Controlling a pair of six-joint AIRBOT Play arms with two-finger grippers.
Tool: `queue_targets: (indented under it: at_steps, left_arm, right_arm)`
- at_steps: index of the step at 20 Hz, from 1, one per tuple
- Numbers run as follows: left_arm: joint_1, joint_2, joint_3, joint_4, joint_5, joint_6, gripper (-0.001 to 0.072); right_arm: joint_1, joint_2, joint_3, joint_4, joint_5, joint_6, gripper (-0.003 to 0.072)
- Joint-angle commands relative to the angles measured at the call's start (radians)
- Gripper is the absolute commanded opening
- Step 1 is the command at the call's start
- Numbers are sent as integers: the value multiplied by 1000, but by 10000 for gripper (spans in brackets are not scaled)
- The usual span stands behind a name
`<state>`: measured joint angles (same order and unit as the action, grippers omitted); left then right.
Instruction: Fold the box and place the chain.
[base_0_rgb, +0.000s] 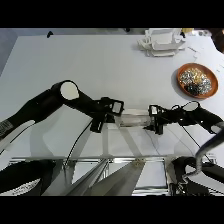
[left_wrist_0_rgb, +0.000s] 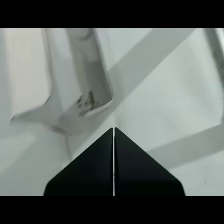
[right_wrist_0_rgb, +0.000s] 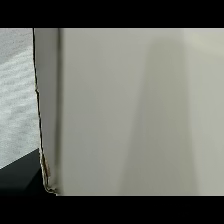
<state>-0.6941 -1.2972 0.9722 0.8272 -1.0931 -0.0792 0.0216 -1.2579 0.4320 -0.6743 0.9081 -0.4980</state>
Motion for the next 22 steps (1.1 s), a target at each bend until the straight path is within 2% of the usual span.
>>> queue_targets:
  at_steps: [1,6,9,14,17,20,22]
  left_arm:
    - [-109,-23,-1,-18,257,-72,2]
    - [-113,-98,-1,-171,667,-273,0]
    - [-100,-151,-1,-186,790,-426,1]
    - [-90,-230,-1,-183,723,-506,1]
    - [-87,-202,-1,-153,673,-505,1]
    - [-71,-99,0,37,593,-531,0]
    - [-60,-17,0,216,487,-578,5]
  right_arm:
    - [0,0,0,0,0,0,413]
    - [0,0,0,0,0,0,413]
    - [0,0,0,0,0,0,413]
    - [0,0,0,0,0,0,413]
    - [0,0,0,0,0,0,413]
    - [0,0,0,0,0,0,413]
    - [0,0,0,0,0,0,413]
